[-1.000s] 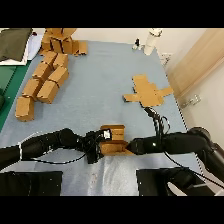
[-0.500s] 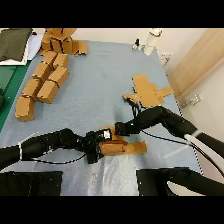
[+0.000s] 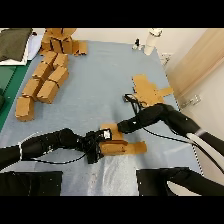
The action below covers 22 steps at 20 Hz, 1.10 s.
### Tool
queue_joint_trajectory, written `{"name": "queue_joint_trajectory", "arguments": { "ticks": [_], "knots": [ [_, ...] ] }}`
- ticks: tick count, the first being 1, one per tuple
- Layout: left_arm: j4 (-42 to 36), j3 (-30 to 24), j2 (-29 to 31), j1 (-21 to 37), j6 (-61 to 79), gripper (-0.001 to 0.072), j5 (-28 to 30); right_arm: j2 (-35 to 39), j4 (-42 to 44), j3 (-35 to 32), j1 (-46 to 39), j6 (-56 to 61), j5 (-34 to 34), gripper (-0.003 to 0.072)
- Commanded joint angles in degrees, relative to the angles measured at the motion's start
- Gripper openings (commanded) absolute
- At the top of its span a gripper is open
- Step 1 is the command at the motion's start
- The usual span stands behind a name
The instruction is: Fold the box.
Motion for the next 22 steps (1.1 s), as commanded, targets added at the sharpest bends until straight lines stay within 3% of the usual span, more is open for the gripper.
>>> {"name": "queue_joint_trajectory", "arguments": {
  "ticks": [1, 5, 6, 7, 8, 14, 19, 22],
  "knots": [
    [0.0, 0.0, 0.0, 0.0, 0.0, 0.0463, -0.2, 14.6, -7.6, -2.1, 1.4, 1.6, -8.2, 0.0000],
    [0.0, 0.0, 0.0, 0.0, 0.0, 0.0464, -0.2, 29.7, -9.1, -13.3, 9.7, -6.2, -17.1, 0.0007],
    [0.0, 0.0, 0.0, 0.0, 0.0, 0.0463, -0.2, 31.6, -10.6, -15.9, 11.3, -8.4, -17.8, 0.0141],
    [0.0, 0.0, 0.0, 0.0, 0.0, 0.0463, -0.2, 31.8, -11.9, -15.8, 12.3, -8.9, -15.8, 0.0417],
    [0.0, 0.0, 0.0, 0.0, 0.0, 0.0463, -0.2, 31.7, -12.7, -15.8, 12.9, -11.7, -13.6, 0.0454],
    [0.0, 0.0, 0.0, 0.0, 0.0, 0.0464, -0.3, 21.0, -19.8, -15.8, 12.8, -23.4, -4.3, 0.0455],
    [0.0, 0.0, 0.0, 0.0, 0.0, 0.0463, -0.3, 14.9, -19.1, -15.8, 12.9, -27.7, 4.9, 0.0455],
    [0.0, 0.0, 0.0, 0.0, 0.0, 0.0463, -0.3, 15.8, -13.4, -15.8, 12.9, -31.5, 5.2, 0.0449]
  ]
}}
